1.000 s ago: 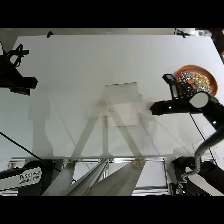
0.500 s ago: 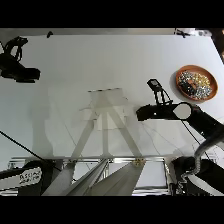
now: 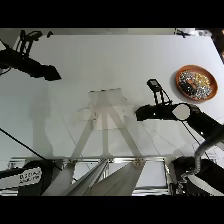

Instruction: Fold the box and place the chain.

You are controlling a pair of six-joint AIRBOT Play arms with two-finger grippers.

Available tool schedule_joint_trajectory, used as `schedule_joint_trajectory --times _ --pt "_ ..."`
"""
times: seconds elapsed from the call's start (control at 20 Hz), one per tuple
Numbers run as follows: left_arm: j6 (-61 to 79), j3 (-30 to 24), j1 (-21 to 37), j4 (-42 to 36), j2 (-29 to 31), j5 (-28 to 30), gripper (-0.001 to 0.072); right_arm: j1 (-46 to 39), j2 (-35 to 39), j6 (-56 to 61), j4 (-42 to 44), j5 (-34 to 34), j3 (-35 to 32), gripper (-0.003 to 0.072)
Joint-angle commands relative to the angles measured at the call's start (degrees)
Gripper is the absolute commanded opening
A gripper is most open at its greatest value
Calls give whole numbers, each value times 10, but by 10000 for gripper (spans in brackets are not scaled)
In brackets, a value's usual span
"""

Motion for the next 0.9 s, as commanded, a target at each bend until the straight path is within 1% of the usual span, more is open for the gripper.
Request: schedule_joint_trajectory --times 0.0,0.1,0.2,0.3,0.45,0.6,0.7,0.75,0.85 --pt "157 -42 0 -116 -11 -54 694 1 0 2 0 -1 0 8" --pt "180 -85 0 -129 -18 -41 694 1 0 4 0 -1 0 8" --pt "190 -127 0 -150 -26 -4 694 1 0 4 0 -2 0 8" --pt "194 -146 -4 -149 -41 16 695 1 0 4 0 -2 0 8" --pt "195 -148 -27 -148 -63 9 697 1 0 4 0 -3 0 8" --pt "223 -147 -79 -153 -69 2 696 1 0 4 0 -3 0 8" --pt "279 -147 -117 -179 -69 2 696 1 0 5 1 -2 0 8" --pt "309 -147 -134 -194 -69 5 696 1 0 5 1 -2 0 8" --pt "339 -147 -157 -219 -69 34 696 1 0 5 1 -1 0 8"
